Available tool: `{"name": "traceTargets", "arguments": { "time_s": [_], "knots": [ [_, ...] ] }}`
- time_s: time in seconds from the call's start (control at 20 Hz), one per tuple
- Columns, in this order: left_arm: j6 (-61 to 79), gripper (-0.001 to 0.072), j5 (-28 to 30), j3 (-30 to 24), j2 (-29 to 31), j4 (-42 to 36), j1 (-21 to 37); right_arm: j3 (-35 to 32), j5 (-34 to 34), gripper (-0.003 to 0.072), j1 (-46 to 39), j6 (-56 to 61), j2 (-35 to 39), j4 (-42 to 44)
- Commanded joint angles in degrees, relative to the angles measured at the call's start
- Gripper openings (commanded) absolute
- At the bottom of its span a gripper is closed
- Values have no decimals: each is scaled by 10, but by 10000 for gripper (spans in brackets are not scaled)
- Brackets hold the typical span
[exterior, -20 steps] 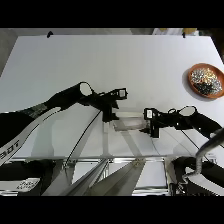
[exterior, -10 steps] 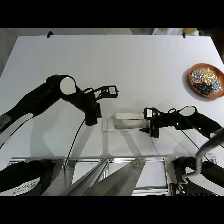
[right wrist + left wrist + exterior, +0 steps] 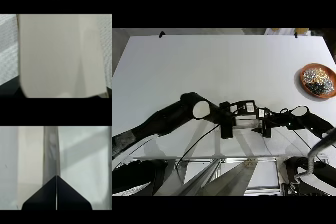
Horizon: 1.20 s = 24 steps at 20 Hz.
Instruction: Fold the box and place the chain.
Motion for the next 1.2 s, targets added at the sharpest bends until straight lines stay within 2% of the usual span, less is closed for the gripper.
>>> {"name": "traceTargets", "arguments": {
  "time_s": [0.0, 0.25, 0.45, 0.55, 0.65, 0.75, 0.9, 1.0, 1.05, 1.15],
  "knots": [
    [-14, 3, 176, 0, -31, -23, -16, 0, 0, 330, 0, 0, 0, 0],
    [-83, 7, 322, 0, -81, -24, 18, 0, 0, 330, 0, 0, 0, 0],
    [-92, 7, 314, 0, -130, -65, 47, 0, 0, 330, 0, 0, 0, 0],
    [-91, 7, 308, 0, -140, -61, 50, 0, 0, 330, 0, 0, 0, 0],
    [-91, 8, 268, 0, -123, -59, 53, 0, 0, 330, 0, 0, 0, 0],
    [-92, 3, 189, 0, -86, -35, 60, 0, 0, 330, 0, 0, 0, 0],
    [-129, 3, 45, 0, -25, 47, 70, 0, 0, 330, 0, 0, 0, 0],
    [-142, 3, -28, 0, -3, 78, 70, 0, 0, 330, 0, 0, 0, 0],
    [-141, 3, -52, 0, -1, 82, 70, 0, 0, 330, 0, 0, 0, 0],
    [-139, 4, -57, -12, -3, 89, 70, 0, 0, 330, 0, 0, 0, 0]
  ]
}}
